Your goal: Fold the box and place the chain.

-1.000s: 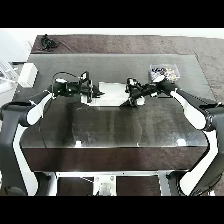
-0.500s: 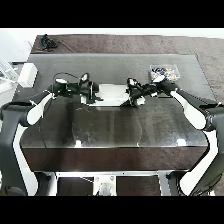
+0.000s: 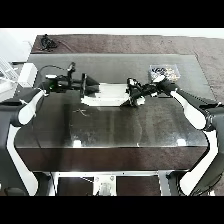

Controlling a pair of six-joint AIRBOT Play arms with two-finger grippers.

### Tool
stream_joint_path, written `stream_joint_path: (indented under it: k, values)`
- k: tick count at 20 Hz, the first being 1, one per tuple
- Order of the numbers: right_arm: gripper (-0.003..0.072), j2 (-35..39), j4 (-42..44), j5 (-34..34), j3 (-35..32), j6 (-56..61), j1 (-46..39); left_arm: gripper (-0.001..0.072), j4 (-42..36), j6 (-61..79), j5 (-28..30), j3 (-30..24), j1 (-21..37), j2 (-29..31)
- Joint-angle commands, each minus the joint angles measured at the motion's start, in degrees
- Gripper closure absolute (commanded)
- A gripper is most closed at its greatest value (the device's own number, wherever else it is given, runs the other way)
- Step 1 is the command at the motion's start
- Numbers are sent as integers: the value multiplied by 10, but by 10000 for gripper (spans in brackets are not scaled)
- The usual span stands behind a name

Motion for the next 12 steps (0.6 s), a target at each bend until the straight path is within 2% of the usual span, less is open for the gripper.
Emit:
stream_joint_path:
  k: [1,3,6,8,10,12]
  values:
    - [100,0,0,0,0,0,0,690,-13,12,-121,1,42,40]
    - [101,0,0,0,-1,0,0,693,5,10,-127,-2,48,82]
    - [100,0,0,0,-1,0,0,694,77,-19,-88,-2,28,151]
    - [100,0,0,0,-1,0,0,694,110,-31,-59,-2,4,174]
    - [100,0,0,0,-1,0,0,694,138,-56,-7,-8,-30,173]
    - [100,0,0,0,-1,0,1,694,180,-58,66,-38,-71,174]
